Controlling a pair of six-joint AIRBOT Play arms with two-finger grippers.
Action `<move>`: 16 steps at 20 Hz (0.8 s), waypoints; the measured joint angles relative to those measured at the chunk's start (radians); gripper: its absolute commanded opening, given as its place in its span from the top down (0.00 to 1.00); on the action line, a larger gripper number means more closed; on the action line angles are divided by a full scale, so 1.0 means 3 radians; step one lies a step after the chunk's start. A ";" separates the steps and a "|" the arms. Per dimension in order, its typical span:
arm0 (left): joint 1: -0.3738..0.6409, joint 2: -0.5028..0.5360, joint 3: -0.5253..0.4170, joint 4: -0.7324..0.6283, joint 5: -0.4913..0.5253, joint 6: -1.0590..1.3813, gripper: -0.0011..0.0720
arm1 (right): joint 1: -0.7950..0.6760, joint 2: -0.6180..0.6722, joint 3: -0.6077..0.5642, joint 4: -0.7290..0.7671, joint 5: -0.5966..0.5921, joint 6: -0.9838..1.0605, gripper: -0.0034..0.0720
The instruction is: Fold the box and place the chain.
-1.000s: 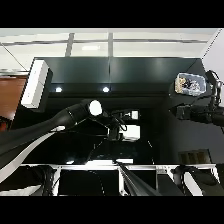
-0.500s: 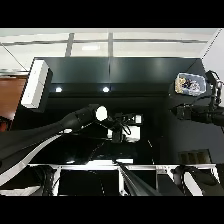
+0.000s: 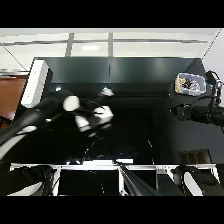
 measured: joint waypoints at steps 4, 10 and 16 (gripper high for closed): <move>0.1002 0.0534 -0.0614 0.0366 -0.0273 -0.0575 0.62 | 0.0000 0.0000 0.0000 0.0000 -0.0001 0.0000 0.94; 0.2558 0.0910 -0.1096 0.0498 -0.0248 -0.0829 0.61 | 0.0000 0.0000 0.0000 -0.0033 -0.0053 -0.0001 0.94; 0.3553 0.0903 -0.0846 0.0468 -0.0056 -0.0566 0.61 | 0.0000 -0.0001 0.0000 -0.0056 -0.0080 -0.0001 0.94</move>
